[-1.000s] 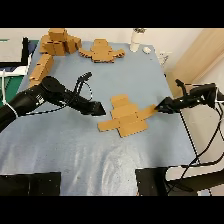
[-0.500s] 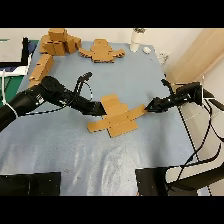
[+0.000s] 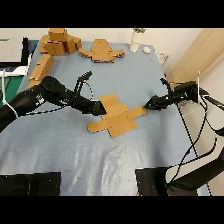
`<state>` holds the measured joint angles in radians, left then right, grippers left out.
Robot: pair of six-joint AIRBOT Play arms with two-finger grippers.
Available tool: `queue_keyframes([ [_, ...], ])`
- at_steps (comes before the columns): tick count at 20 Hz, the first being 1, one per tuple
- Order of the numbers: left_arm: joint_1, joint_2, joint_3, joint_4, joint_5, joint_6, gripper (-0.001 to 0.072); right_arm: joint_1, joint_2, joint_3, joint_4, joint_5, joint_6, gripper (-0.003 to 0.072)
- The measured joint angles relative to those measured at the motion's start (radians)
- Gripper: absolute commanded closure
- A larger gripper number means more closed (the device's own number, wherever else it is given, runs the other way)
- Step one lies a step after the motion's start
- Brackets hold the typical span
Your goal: Fold the box.
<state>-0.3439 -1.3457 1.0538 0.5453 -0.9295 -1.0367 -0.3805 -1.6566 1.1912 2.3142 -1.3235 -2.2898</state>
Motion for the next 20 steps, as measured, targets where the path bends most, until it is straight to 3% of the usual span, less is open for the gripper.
queue_keyframes([
  [13,0.000,0.000,0.000,-0.013,-0.023,-0.003,0.0144,0.000,-0.099,0.081,0.048,-0.188,-0.004,0.0324],
  [15,0.000,0.000,0.000,-0.021,-0.034,-0.003,0.0144,0.005,-0.109,0.081,0.081,-0.218,-0.008,0.0399],
  [20,0.000,0.000,0.000,-0.027,-0.064,-0.003,0.0144,0.055,-0.126,0.081,0.135,-0.263,-0.036,0.0418],
])
